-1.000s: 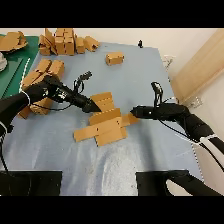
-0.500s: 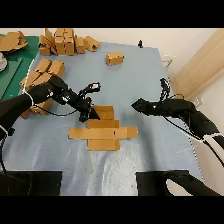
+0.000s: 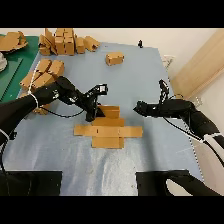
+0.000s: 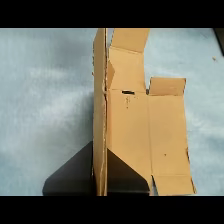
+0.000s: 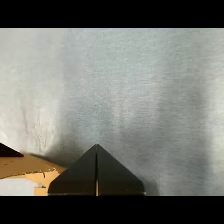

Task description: Fold the box.

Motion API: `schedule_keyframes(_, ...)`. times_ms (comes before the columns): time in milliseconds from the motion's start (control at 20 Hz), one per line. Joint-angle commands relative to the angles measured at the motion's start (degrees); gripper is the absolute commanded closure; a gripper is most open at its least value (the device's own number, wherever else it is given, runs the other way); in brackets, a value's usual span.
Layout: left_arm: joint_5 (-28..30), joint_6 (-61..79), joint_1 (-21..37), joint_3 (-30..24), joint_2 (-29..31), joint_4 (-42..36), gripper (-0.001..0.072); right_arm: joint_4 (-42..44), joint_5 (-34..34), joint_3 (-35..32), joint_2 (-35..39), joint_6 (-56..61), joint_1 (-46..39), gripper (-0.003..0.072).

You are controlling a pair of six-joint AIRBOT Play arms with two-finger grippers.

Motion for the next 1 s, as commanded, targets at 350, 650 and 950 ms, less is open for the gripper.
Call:
schedule_keyframes(350, 9.0, -2.9, -6.1, -4.8, 4.1, 3.7, 0.0700, -2.3, 0.0, -0.3, 0.0, -0.9, 0.0, 0.0682)
schedule_keyframes(650, 11.7, -5.5, -6.8, -7.7, 4.1, 3.9, 0.0699, -2.2, -0.1, -0.3, 0.0, -2.0, 0.1, 0.0682)
schedule_keyframes(950, 7.8, -9.4, -6.8, -7.7, 4.1, 4.0, 0.0699, -2.2, -0.1, -0.3, 0.0, -2.1, 0.1, 0.0682)
